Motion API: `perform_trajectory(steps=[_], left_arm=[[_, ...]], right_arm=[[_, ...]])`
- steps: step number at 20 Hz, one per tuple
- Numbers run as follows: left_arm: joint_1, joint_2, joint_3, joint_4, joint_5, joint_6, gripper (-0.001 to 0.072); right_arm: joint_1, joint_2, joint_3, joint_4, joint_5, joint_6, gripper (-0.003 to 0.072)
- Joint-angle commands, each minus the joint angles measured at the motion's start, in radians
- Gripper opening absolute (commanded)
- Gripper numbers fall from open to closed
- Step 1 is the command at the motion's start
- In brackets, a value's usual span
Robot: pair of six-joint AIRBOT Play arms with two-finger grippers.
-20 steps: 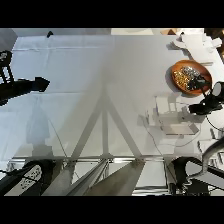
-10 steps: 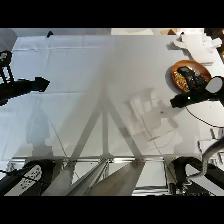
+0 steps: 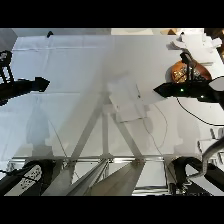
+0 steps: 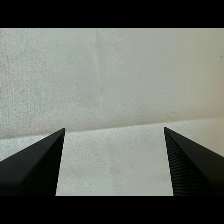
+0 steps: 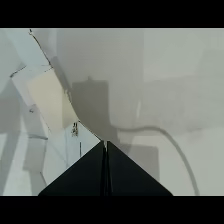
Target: Fold the box and place the chain.
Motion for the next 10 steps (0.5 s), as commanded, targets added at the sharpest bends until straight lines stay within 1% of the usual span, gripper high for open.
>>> perform_trajectory(steps=[1,4,7,9,10], left_arm=[[0.0,0.001,0.001,0.0,0.0,0.0,0.0698],[0.0,0.001,0.001,0.0,0.0,0.0,0.0698],[0.0,0.001,0.001,0.0,0.0,0.0,0.0698],[0.0,0.001,0.001,0.0,0.0,0.0,0.0698],[0.0,0.001,0.001,0.0,0.0,0.0,0.0698]], right_arm=[[0.049,0.002,-0.123,0.15,-0.185,-0.022,0.0008],[0.199,0.002,-0.259,0.347,-0.409,-0.125,0.0007],[0.358,0.002,-0.317,0.413,-0.64,-0.137,0.0007],[0.415,0.002,-0.319,0.441,-0.727,-0.137,0.0007],[0.426,0.002,-0.319,0.449,-0.736,-0.137,0.0007]])
